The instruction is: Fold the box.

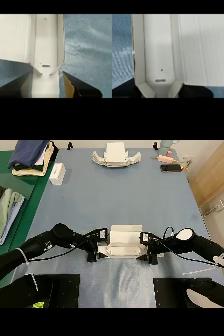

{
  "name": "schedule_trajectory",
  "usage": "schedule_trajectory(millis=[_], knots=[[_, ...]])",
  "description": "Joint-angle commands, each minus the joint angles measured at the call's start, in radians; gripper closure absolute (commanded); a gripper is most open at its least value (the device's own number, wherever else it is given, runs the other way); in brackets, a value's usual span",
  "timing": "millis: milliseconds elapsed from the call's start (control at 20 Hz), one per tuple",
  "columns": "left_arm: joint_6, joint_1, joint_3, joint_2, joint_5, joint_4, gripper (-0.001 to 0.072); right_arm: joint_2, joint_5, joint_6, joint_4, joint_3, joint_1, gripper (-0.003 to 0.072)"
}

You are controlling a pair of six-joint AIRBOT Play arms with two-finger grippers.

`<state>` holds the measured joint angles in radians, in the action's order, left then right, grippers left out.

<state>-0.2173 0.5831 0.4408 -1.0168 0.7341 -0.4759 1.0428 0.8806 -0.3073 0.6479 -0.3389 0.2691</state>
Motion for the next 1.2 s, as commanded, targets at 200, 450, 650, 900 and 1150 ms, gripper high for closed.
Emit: schedule_trajectory(millis=[200,450,650,900,1150], knots=[[-0.008,0.034,0.017,-0.046,-0.029,0.035,0.0365,-0.001,0.000,0.000,0.000,-0.001,0.000,0.0165],[-0.032,0.069,0.020,-0.050,-0.064,0.079,0.0542,-0.001,0.000,0.000,0.000,-0.001,0.000,0.0165],[-0.038,0.092,0.021,-0.058,-0.093,0.129,0.0541,-0.001,0.000,0.000,0.000,-0.001,0.000,0.0165],[-0.037,0.102,0.021,-0.087,-0.097,0.150,0.0053,-0.001,0.000,0.000,0.000,-0.001,0.000,0.0165],[-0.036,0.103,0.021,-0.095,-0.097,0.176,0.0038,-0.001,0.000,0.000,0.000,-0.001,0.000,0.0165]])
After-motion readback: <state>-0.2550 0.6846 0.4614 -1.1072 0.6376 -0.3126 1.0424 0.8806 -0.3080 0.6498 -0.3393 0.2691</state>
